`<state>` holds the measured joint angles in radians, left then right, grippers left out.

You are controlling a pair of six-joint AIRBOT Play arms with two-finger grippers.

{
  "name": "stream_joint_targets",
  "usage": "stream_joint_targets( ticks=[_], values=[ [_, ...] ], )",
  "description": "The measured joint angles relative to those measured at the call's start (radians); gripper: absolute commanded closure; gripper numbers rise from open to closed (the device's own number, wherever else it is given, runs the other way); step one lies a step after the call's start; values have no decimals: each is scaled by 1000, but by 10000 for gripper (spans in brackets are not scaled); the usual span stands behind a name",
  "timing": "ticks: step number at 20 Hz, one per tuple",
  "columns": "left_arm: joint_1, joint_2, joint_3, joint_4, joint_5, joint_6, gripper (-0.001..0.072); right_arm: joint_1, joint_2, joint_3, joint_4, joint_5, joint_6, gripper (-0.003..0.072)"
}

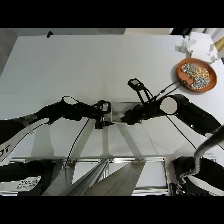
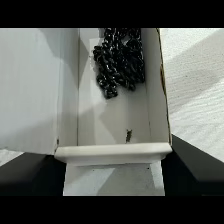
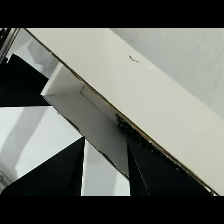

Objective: Fold the box and place the chain.

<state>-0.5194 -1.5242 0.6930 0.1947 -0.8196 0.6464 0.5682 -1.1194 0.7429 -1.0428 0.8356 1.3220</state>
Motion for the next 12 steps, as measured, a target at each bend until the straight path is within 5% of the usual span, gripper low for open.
stream_joint_targets(
  ticks=[6,12],
  values=[
    [0,0,0,0,0,0,500,-34,180,5,-76,64,19,389],
    [0,0,0,0,0,0,500,-341,300,9,-155,175,41,390]
  ],
)
